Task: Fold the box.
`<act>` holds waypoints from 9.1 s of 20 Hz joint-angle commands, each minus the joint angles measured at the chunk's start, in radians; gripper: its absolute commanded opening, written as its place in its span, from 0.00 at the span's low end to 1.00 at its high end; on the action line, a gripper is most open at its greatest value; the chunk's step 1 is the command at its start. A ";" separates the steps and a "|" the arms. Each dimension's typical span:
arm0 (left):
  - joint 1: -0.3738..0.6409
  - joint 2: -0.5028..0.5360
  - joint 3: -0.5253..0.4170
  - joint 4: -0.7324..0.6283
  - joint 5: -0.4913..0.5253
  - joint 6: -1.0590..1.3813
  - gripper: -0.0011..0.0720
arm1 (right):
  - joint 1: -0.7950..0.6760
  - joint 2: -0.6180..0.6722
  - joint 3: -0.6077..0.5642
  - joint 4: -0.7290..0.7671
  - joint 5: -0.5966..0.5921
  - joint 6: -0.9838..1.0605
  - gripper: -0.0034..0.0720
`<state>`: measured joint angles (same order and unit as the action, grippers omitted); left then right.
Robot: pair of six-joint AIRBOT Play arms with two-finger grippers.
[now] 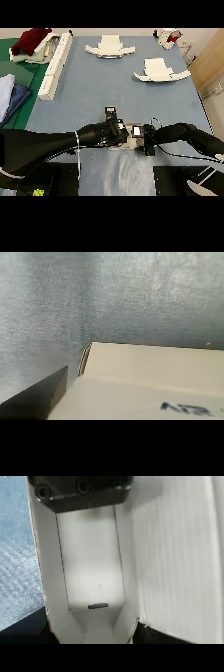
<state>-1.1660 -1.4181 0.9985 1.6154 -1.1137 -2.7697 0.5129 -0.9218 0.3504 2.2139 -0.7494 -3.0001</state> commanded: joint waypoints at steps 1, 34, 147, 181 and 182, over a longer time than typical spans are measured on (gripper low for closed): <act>0.000 0.000 0.001 0.001 -0.005 0.003 0.71 | 0.000 0.000 0.000 0.000 0.000 -0.001 0.72; 0.008 0.398 0.094 0.043 -0.217 0.719 0.04 | 0.000 0.000 0.000 0.000 0.000 0.000 0.72; 0.451 0.351 -0.628 -1.203 0.615 2.935 0.81 | 0.000 0.000 0.000 0.000 0.000 -0.001 0.72; 0.451 0.351 -0.629 -1.204 0.615 2.936 0.81 | 0.000 0.261 0.154 -0.462 -0.470 0.813 0.99; 0.451 0.351 -0.629 -1.204 0.616 2.936 0.81 | 0.000 0.283 0.174 -0.454 -0.488 0.911 0.99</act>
<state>-0.7158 -1.0664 0.3695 0.4114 -0.4969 0.1658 0.5133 -0.7067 0.4751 1.8259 -1.1103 -2.3604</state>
